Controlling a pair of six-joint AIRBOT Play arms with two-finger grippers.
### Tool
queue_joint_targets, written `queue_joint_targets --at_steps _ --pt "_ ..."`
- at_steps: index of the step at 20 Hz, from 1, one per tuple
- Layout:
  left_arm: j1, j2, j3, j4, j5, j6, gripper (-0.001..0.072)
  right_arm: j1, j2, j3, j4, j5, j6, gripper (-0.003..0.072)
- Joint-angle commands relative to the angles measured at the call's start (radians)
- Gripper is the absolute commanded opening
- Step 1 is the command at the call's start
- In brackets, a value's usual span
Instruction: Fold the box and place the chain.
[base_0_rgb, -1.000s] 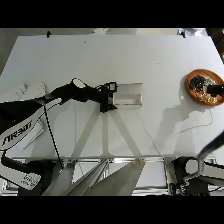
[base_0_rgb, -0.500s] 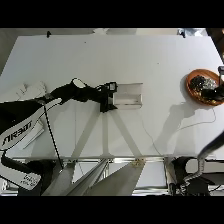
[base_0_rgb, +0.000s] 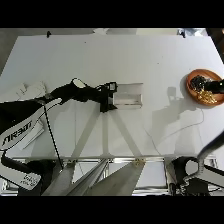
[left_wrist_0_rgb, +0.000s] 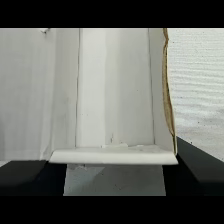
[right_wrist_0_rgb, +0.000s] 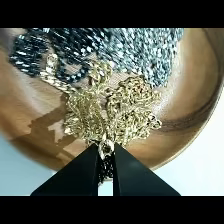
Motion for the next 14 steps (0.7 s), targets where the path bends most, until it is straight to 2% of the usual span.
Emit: queue_joint_targets --at_steps 1,4,6,9,14 --pt "0.0 -0.001 0.0 0.0 0.0 0.0 0.0218 0.107 0.088 0.0 0.017 0.128 -0.01 0.0011" --pt "0.0 -0.001 0.0 0.0 0.0 0.0 0.0218 0.237 0.104 0.0 0.126 0.233 -0.079 0.0011" --pt "0.0 -0.001 0.0 0.0 0.0 0.0 0.0217 0.343 0.103 0.0 0.164 0.256 -0.089 0.0011" --pt "0.0 -0.001 0.0 0.0 0.0 0.0 0.0217 0.504 0.102 0.0 0.165 0.235 -0.08 0.0011" --pt "0.0 -0.001 0.0 0.0 0.0 0.0 0.0218 0.708 0.07 0.0 0.201 0.132 -0.024 0.001"
